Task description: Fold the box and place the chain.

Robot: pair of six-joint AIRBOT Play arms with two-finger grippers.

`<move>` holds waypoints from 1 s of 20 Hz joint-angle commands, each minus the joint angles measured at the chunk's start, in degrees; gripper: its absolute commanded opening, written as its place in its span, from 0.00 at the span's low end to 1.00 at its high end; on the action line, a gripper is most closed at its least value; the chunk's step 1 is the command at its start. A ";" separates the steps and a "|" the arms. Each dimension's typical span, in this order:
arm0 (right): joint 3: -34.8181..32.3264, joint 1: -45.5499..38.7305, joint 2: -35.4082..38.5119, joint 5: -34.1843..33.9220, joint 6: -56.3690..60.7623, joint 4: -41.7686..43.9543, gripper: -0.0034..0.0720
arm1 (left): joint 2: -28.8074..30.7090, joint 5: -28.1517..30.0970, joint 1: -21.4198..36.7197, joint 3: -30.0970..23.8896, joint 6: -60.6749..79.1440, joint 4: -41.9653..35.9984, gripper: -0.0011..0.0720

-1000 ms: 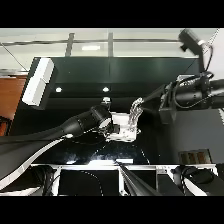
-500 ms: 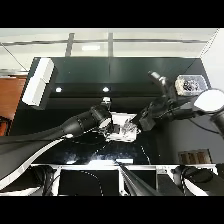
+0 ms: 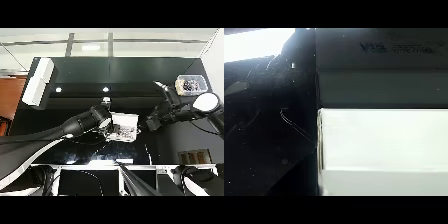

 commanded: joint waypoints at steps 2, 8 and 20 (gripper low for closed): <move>-6.45 -4.63 -0.09 -5.27 -2.91 -9.40 0.63 | 0.00 0.00 0.04 0.02 0.00 0.02 0.06; -16.68 3.82 -0.11 -18.32 -25.31 -1.70 0.91 | 0.00 0.00 0.04 0.02 0.00 0.02 0.06; -17.03 10.78 -5.27 -31.08 -46.51 0.33 0.91 | 0.00 -0.02 0.04 0.02 0.00 0.02 0.06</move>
